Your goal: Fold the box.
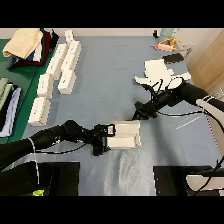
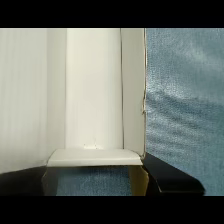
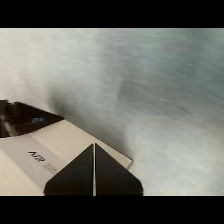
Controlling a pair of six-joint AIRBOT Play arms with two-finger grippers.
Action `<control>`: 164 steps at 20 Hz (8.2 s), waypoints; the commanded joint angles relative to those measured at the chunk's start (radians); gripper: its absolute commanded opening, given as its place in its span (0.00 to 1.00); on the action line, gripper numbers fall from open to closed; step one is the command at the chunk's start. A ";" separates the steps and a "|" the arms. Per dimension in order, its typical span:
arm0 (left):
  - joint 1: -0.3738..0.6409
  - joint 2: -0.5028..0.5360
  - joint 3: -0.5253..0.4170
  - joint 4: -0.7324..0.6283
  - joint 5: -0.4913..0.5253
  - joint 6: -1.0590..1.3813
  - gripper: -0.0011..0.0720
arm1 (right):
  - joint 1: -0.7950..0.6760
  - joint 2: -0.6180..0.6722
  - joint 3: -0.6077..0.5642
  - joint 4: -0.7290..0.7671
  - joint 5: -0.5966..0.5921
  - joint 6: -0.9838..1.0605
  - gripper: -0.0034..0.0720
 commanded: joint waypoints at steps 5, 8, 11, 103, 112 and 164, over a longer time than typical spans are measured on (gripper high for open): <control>0.000 0.000 0.001 0.000 0.000 0.000 0.63 | 0.116 -0.032 0.015 0.058 0.025 -0.209 0.05; 0.000 0.000 0.001 0.000 0.000 0.000 0.63 | 0.195 0.011 0.006 -0.034 0.025 -0.271 0.05; 0.000 0.000 0.001 0.000 0.000 0.000 0.63 | 0.256 0.083 -0.015 -0.041 -0.015 -0.339 0.05; 0.000 0.000 0.001 0.000 0.000 0.000 0.63 | 0.787 0.694 -0.531 -0.726 -0.834 -0.615 0.39; 0.000 0.000 0.001 0.000 0.000 0.000 0.63 | 0.789 0.694 -0.531 -0.602 -0.733 -0.619 0.31; 0.000 0.000 0.001 0.000 0.000 0.000 0.63 | 0.848 0.816 -0.834 -0.215 -1.207 0.057 0.05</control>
